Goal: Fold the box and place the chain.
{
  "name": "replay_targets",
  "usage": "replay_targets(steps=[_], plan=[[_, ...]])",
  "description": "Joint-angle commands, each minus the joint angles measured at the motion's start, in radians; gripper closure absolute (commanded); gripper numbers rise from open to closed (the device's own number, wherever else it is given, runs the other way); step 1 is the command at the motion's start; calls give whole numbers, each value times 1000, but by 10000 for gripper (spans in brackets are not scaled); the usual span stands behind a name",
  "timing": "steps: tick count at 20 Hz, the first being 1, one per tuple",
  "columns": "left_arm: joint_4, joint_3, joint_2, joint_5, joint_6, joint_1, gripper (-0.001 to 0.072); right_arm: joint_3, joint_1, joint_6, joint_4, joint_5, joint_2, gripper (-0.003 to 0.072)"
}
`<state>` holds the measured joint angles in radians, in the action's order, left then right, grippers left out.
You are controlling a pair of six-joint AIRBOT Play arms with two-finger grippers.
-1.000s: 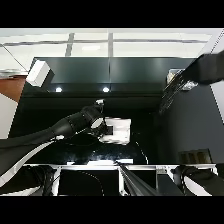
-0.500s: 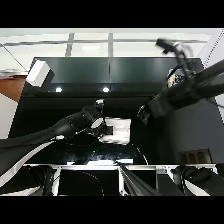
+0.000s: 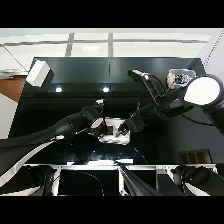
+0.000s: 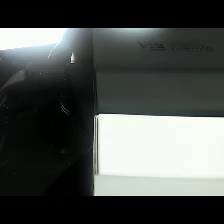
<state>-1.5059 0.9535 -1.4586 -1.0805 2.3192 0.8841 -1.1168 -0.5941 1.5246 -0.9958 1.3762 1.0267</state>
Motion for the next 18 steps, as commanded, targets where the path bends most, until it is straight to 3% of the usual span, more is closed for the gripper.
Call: replay_targets(steps=[1, 10, 11, 12, 13, 18], plan=[[0, 0, 0, 1, 0, 0, 680, 43, -8, 8, -32, -66, 0, 658], [0, 0, 0, 2, 0, 0, 680, 129, -9, 13, -26, -172, 9, 656], [0, 0, 0, 2, 0, 0, 679, 140, -8, 14, -27, -180, 9, 552], [0, 0, 0, 2, 0, 0, 680, 145, -8, 16, -30, -184, 9, 214], [0, 0, 0, 2, 0, 0, 679, 145, -7, 15, -40, -185, 8, 107], [0, 0, 0, 2, 0, 0, 679, 145, 156, 12, -230, -50, -35, 114]])
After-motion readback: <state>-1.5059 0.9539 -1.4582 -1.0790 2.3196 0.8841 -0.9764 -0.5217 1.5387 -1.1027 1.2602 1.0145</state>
